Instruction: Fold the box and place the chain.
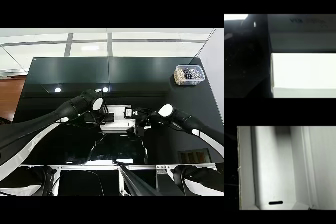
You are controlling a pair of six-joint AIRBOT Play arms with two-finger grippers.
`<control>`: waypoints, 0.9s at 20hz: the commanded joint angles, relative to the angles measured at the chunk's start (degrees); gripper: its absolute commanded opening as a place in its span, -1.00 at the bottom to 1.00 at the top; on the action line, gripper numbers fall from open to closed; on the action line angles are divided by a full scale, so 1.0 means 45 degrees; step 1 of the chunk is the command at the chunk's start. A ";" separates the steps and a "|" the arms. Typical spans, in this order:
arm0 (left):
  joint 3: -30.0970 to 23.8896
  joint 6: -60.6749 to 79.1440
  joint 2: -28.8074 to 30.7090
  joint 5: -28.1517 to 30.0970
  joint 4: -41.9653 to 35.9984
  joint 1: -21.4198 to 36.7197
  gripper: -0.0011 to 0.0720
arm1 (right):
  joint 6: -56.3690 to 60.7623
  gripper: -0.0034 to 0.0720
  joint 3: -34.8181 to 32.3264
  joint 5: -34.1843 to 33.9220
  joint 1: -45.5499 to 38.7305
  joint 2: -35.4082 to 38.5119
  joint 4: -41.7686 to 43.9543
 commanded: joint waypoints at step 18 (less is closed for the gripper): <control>0.0010 0.0228 0.0005 -0.0141 -0.0073 0.0010 -0.90 | 0.0826 -0.41 0.0010 0.0607 0.0010 0.1234 0.0947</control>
